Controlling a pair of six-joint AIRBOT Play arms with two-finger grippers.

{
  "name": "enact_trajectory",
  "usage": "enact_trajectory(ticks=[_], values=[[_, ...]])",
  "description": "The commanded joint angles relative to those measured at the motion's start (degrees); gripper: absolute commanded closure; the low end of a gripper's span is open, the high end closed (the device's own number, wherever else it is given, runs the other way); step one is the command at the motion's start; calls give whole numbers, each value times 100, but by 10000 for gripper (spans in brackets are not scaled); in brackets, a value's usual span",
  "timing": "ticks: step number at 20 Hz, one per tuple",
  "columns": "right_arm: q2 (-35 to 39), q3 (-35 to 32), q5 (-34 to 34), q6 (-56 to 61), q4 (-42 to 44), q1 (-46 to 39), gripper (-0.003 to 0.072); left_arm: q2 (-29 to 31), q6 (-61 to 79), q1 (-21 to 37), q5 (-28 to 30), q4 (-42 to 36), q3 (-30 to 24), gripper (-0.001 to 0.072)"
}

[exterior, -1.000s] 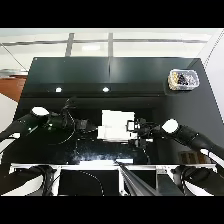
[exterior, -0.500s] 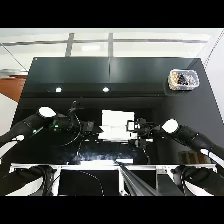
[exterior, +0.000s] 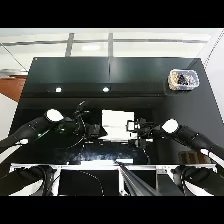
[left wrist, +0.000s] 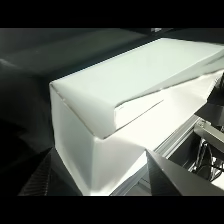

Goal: Fold the box and place the chain.

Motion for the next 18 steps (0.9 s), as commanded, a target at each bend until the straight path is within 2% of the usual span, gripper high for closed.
enact_trajectory(ticks=[1, 8, 18], values=[[2, 2, 7, 0, -7, 2, 154, 4, -367, -118, 133, 164, 166, 25], [2, 2, 7, 0, -4, 0, 154, 4, -1639, -544, 168, 1209, 553, 26], [2, 2, 7, 0, -4, 0, 154, 4, -2096, -629, 118, 1257, 813, 44]])
